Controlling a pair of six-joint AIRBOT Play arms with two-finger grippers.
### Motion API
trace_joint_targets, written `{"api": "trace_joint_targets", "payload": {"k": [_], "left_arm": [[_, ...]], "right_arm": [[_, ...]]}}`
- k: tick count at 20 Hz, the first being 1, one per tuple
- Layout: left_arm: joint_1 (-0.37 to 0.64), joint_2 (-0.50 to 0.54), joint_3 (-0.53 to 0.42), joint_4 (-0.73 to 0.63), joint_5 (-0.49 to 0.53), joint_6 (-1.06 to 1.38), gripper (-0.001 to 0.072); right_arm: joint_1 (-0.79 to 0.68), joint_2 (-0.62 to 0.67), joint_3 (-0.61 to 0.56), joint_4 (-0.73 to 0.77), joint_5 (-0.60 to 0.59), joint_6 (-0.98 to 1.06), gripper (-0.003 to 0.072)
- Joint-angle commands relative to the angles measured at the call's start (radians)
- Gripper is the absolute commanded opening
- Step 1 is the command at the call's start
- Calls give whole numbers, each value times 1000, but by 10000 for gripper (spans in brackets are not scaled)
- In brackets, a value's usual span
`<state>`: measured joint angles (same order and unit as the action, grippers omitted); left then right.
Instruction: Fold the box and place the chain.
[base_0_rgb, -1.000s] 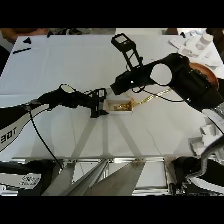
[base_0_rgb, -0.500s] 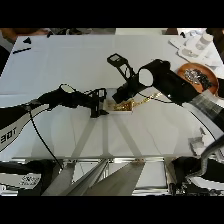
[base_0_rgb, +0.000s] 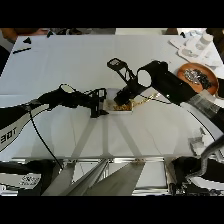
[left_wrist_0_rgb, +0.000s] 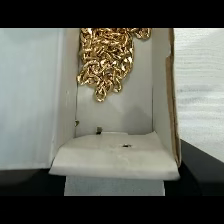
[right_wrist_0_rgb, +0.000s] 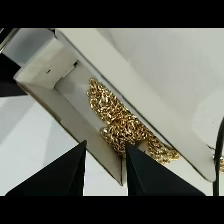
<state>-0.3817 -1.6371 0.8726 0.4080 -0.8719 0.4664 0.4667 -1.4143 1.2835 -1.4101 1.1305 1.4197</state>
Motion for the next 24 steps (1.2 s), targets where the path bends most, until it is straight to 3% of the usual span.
{"api": "trace_joint_targets", "payload": {"k": [1, 8, 12, 15, 16, 18, 24], "left_arm": [[0, 0, 0, 0, 0, 0, 318], [0, 0, 0, 0, 0, 0, 318], [0, 0, 0, 0, 0, 0, 318], [0, 0, 0, 0, 0, 0, 318], [0, 0, 0, 0, 0, 0, 318], [0, 0, 0, 0, 0, 0, 318], [0, 0, 0, 0, 0, 0, 318]], "right_arm": [[-3, 50, 0, -3, 47, -51, 288], [-183, 206, 0, -4, 60, -58, 288], [-355, 203, -30, -3, 56, 77, 286], [-449, 179, -115, -6, 43, 76, 290], [-467, 164, -149, -8, 34, 76, 313], [-484, 124, -218, -7, -13, 77, 531], [-484, -10, -244, -8, -189, 455, 555]]}}
